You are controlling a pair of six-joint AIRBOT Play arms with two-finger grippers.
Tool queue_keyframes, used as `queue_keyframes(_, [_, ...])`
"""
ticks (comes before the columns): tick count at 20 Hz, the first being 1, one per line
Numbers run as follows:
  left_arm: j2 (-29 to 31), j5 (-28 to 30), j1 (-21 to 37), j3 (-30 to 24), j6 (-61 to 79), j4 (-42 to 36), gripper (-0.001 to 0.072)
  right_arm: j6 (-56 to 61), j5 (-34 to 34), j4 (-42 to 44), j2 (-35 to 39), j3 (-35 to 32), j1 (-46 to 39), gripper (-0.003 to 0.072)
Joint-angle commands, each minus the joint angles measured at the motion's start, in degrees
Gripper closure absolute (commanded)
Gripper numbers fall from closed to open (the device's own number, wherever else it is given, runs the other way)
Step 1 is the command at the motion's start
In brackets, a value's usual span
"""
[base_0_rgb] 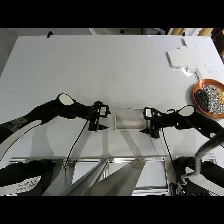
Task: Fold the box and place the chain.
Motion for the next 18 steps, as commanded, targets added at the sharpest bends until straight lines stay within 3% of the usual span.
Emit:
queue_keyframes(1, [-2.6, 2.1, -1.7, -0.4, 4.4, -5.8, 0.0014, 0.0, 0.0, 0.0, 0.0, 0.0, 0.0, 0.0284])
queue_keyframes(4, [-3.7, 2.4, -3.2, -0.4, 4.4, -9.6, 0.0013, 0.0, 0.0, 0.0, 0.0, 0.0, 0.0, 0.0284])
queue_keyframes(18, [-4.5, 4.5, -5.9, -0.4, 4.5, -12.7, 0.0013, 0.0, 0.0, 0.0, 0.0, 0.0, 0.0, 0.0284])
